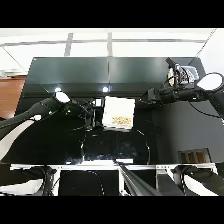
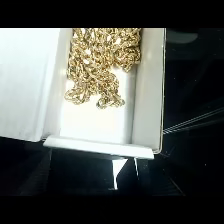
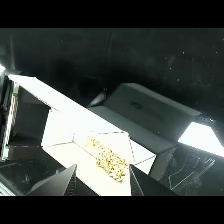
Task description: Fold the box and place the chain.
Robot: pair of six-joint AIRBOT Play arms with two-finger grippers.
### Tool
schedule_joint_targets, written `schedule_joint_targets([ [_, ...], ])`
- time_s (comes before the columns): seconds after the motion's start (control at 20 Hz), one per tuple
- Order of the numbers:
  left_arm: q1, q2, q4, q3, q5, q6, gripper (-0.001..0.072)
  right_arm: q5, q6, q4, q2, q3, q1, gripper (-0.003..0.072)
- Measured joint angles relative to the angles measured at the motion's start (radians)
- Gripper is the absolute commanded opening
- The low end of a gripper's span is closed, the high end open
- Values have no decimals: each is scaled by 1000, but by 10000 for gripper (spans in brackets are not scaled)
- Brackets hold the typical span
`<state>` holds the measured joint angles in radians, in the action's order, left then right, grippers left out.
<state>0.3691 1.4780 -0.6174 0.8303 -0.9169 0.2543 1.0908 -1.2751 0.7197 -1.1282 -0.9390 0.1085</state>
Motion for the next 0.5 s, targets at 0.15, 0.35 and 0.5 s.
schedule_joint_targets([
  [0.15,4,6,-3,8,16,-24,700,0,0,0,0,0,0,378],
  [0.35,8,13,-9,17,23,-44,701,0,0,0,0,0,0,378],
  [0.5,28,14,-11,19,31,-27,701,0,0,0,0,0,0,378],
])
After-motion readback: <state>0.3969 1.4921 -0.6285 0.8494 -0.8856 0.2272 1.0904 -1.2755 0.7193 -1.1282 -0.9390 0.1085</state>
